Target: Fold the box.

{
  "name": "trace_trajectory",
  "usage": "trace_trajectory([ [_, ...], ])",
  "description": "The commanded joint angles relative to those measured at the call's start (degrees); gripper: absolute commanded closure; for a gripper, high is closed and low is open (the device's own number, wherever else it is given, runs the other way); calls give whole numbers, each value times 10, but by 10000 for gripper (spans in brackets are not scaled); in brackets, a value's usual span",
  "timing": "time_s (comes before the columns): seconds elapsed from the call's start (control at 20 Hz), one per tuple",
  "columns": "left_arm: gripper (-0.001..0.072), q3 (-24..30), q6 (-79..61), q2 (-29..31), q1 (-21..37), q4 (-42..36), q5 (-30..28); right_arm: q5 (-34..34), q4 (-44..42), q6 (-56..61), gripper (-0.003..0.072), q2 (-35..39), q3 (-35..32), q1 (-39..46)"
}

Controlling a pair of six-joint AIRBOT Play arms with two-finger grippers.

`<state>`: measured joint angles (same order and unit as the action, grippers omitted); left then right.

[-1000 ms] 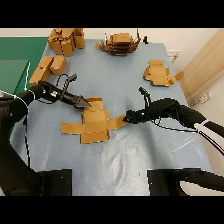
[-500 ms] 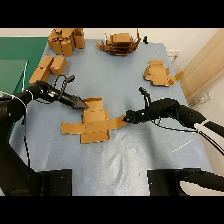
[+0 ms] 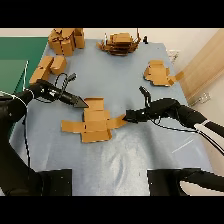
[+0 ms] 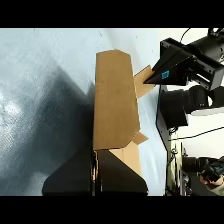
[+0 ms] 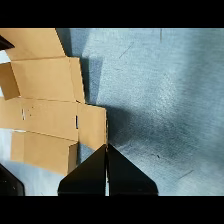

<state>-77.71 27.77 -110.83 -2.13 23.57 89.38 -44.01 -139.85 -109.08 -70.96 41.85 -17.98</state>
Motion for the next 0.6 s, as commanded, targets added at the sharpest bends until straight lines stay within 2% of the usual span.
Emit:
trace_trajectory([
  [0.0,690,-20,-40,1,0,-6,32,2,2,0,679,17,0,0],
  [0.25,696,-49,-113,32,-23,39,-3,0,14,0,677,63,0,0],
  [0.4,697,-49,-178,67,-47,61,-43,-4,60,18,618,83,0,0],
  [0.5,698,-49,-238,89,-63,61,-76,-30,108,50,429,87,0,0],
  [0.55,698,-49,-264,97,-71,60,-87,-51,124,52,416,87,0,0],
])
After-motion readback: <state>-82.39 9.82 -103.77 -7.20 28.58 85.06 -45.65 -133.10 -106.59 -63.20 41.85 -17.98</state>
